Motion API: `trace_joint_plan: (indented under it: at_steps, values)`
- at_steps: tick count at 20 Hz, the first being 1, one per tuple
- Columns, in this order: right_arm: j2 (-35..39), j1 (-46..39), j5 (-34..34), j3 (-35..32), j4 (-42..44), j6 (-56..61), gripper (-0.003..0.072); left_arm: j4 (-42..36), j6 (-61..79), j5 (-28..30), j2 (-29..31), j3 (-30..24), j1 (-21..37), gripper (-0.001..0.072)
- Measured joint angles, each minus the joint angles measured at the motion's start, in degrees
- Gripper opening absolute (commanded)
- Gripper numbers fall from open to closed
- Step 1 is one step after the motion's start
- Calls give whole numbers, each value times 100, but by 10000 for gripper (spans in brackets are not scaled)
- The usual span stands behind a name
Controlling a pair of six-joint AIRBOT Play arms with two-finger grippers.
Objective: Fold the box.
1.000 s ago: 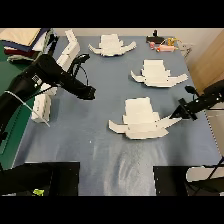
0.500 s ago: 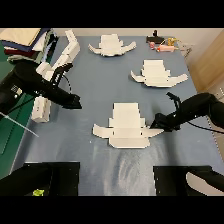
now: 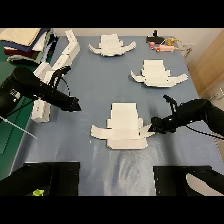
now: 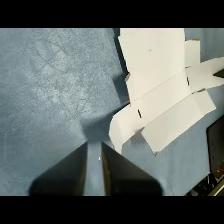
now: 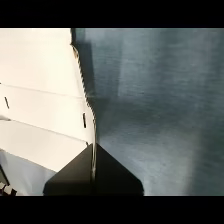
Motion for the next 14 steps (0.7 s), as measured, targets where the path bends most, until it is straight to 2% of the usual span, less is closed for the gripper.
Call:
trace_joint_plan:
  at_steps: [3, 7, 10, 14]
  values:
    - [258, 492, 85, -229, 55, -219, 2, 4, -22, 55, -94, -4, 11, 517]
    - [964, 1250, 817, -702, 52, -245, 3, -46, 68, 72, -400, -11, 17, 517]
    - [1287, 1574, 1296, -859, 11, -173, 3, -505, 509, 59, -817, -11, 17, 517]
    - [1436, 1731, 1545, -935, -11, -118, 3, -1217, 1152, -22, -1502, -11, 13, 517]
